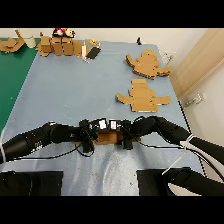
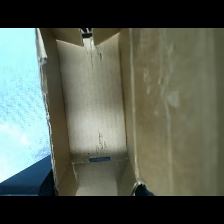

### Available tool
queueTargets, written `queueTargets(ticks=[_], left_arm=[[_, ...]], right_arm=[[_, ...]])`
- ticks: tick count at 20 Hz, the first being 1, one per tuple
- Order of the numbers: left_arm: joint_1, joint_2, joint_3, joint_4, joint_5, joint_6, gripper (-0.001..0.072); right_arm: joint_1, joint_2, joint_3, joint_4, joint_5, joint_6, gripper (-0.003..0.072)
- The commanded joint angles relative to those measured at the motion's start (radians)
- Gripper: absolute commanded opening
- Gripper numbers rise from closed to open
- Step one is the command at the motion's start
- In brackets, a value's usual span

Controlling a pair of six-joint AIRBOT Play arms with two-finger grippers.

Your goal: Fold the box.

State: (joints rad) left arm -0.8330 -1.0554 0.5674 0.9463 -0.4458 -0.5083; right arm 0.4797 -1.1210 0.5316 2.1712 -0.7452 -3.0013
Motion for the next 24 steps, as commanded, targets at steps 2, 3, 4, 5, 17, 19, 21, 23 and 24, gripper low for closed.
queueTargets(ticks=[2, 3, 4, 5, 17, 19, 21, 23, 24], left_arm=[[0.000, 0.101, 0.001, 0.280, -0.156, -0.415, 0.0010], [0.004, 0.135, 0.001, 0.396, -0.204, -0.551, 0.0010], [0.015, 0.172, 0.001, 0.484, -0.242, -0.686, 0.0010], [0.034, 0.212, 0.001, 0.546, -0.272, -0.817, 0.0009], [0.420, 0.225, -0.140, 0.187, -0.344, -1.170, 0.0010], [0.416, 0.168, -0.143, 0.080, -0.336, -1.070, 0.0010], [0.409, 0.127, -0.143, -0.041, -0.306, -0.954, 0.0010], [0.409, 0.086, -0.143, -0.151, -0.285, -0.845, 0.0010], [0.409, 0.068, -0.143, -0.193, -0.286, -0.801, 0.0010]], right_arm=[[0.001, 0.000, -0.001, 0.000, 0.000, 0.000, 0.0440], [0.001, 0.000, -0.001, 0.000, 0.000, 0.000, 0.0440], [0.001, 0.000, -0.001, 0.000, 0.000, 0.000, 0.0440], [0.001, 0.000, -0.001, 0.000, 0.000, 0.000, 0.0441], [0.001, 0.000, -0.001, 0.000, 0.000, 0.000, 0.0440], [0.001, 0.000, -0.001, 0.000, 0.000, 0.000, 0.0441], [0.001, 0.000, -0.001, 0.000, 0.000, 0.000, 0.0440], [0.001, 0.000, -0.001, 0.000, 0.000, 0.000, 0.0440], [0.001, 0.000, -0.001, 0.000, 0.000, 0.000, 0.0440]])
